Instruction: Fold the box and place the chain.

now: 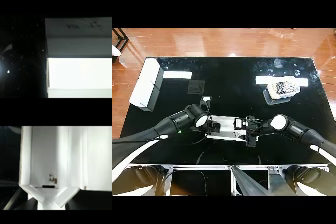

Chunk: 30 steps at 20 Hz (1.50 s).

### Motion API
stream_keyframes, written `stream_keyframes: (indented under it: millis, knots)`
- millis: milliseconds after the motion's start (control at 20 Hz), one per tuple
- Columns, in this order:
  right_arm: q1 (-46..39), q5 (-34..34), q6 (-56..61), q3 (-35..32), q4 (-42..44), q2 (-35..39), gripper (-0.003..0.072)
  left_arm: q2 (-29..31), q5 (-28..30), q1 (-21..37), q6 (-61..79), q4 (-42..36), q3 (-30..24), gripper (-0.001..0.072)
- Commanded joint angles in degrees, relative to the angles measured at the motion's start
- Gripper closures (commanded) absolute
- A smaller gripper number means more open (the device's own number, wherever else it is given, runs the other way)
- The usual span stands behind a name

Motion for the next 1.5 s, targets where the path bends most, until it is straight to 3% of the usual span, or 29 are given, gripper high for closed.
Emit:
stream_keyframes:
  millis: [0,100,200,300,400,750,1050,1100,1200,1250,1300,1350,1450]
  knots:
    - [-0.02,-0.50,0.90,0.04,0.39,0.02,0.0311,-0.02,0.17,0.00,-0.22,0.00,0.02,0.0683]
    - [0.00,-0.52,0.90,0.04,0.48,0.02,0.0313,-0.02,0.17,-0.02,-0.22,0.00,0.02,0.0683]
    - [0.00,-0.50,0.87,0.04,2.10,0.02,0.0387,-0.02,0.17,0.00,-0.22,0.00,0.02,0.0683]
    - [0.46,-0.61,0.90,0.04,4.61,0.00,0.0389,-0.02,0.17,0.00,-0.22,0.00,0.02,0.0683]
    - [1.57,-1.29,0.94,0.04,5.03,0.00,0.0554,-0.02,0.24,-0.02,-0.22,0.00,0.02,0.0683]
    - [3.69,-6.25,1.75,0.04,9.09,-0.20,0.0553,-0.02,0.44,-0.02,-0.22,-0.02,0.02,0.0683]
    - [4.31,-6.56,1.79,0.04,10.71,-1.84,0.0553,-0.02,0.44,-0.02,-0.22,-0.02,0.02,0.0683]
    - [4.31,-6.56,1.79,0.04,10.69,-1.84,0.0551,-0.02,0.46,-0.02,-0.22,-0.02,0.02,0.0683]
    - [4.31,-6.56,1.81,0.04,10.69,-1.84,0.0365,-0.02,0.44,-0.02,-0.22,-0.02,0.02,0.0683]
    - [4.31,-6.54,1.81,0.04,10.67,-1.84,0.0371,-0.02,0.42,-0.02,-0.22,-0.02,0.02,0.0683]
    - [4.31,-6.49,1.84,0.04,10.64,-1.84,0.0502,-0.02,0.44,-0.02,-0.22,-0.02,0.02,0.0683]
    - [4.31,-6.49,1.86,0.04,10.67,-1.84,0.0499,-0.02,0.42,-0.02,-0.22,-0.02,0.02,0.0683]
    - [4.31,-6.56,2.27,0.04,10.67,-1.84,0.0291,-0.02,0.44,-0.02,-0.22,-0.02,0.02,0.0683]
